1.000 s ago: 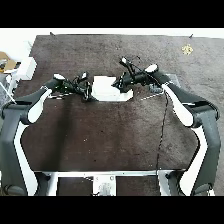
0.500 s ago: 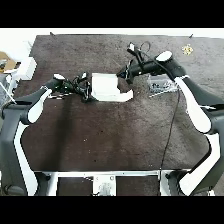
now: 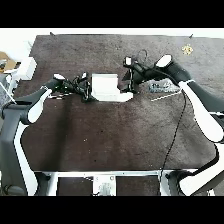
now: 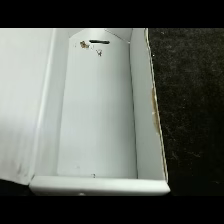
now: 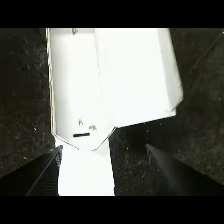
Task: Fold the box and place the chain.
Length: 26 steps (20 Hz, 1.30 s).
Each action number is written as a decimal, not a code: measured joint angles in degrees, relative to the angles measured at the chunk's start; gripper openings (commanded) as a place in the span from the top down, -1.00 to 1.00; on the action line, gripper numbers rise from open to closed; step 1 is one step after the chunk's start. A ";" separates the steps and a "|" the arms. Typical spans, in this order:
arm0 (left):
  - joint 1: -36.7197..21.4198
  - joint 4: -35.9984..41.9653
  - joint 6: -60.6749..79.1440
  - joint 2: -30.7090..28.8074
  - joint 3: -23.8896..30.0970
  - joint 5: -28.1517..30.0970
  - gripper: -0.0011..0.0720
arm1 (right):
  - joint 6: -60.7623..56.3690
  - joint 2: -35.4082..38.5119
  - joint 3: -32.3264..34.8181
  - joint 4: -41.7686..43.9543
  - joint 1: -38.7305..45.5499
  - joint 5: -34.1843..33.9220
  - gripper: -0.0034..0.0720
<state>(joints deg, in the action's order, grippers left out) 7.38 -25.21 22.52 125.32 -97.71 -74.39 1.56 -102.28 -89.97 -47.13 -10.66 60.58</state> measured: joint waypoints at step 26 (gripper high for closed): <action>-0.02 -0.02 0.00 0.00 0.00 -0.02 0.23 | 4.59 -7.63 2.23 4.02 -4.59 -7.67 0.34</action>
<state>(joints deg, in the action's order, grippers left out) 7.35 -25.23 22.52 125.32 -97.71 -74.41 6.15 -109.91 -87.74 -43.11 -15.25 52.90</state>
